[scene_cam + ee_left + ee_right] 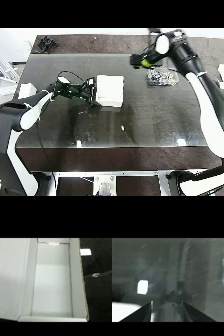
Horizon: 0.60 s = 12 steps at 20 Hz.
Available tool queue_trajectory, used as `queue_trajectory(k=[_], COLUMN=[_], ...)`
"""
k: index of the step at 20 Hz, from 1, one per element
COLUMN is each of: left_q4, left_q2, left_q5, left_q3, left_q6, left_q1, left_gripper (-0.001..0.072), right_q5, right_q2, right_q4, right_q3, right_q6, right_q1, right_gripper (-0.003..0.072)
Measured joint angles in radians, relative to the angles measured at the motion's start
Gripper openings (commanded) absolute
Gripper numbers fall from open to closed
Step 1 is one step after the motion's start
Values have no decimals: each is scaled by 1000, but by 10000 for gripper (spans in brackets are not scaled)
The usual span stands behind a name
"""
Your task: Fold the box and place the chain.
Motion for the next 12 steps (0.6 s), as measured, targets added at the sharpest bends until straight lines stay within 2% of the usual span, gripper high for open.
queue_trajectory(k=[2,7,12], left_q4=[0,0,0], left_q2=[0,0,0], left_q5=[0,0,0], left_q3=[0,0,0], left_q6=[0,0,0], left_q1=[0,0,0], left_gripper=[538,538,538], right_q5=[-29,-109,-203], right_q2=[-8,-109,-216], right_q4=[3,145,226], right_q3=[0,1,3], right_q6=[-54,-312,-584], right_q1=[-76,-246,-328], right_gripper=[464,475,475])
